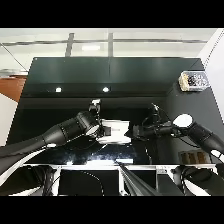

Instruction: Fold the box and place the chain.

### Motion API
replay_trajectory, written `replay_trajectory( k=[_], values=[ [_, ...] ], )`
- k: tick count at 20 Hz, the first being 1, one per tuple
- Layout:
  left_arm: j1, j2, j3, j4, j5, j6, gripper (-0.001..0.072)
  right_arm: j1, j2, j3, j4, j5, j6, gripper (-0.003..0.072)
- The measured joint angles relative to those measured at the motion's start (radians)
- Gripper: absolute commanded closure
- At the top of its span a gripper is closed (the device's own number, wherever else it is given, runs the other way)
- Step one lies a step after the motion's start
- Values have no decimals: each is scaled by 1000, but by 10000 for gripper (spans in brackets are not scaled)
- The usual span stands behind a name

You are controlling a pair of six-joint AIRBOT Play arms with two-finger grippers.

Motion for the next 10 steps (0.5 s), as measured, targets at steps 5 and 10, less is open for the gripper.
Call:
replay_trajectory(
  k=[5,10],
  values=[
    [0,0,0,0,0,0,680,130,0,68,-200,-98,241,213],
    [0,0,0,0,0,0,680,201,-3,110,-393,-129,459,272]
  ],
)
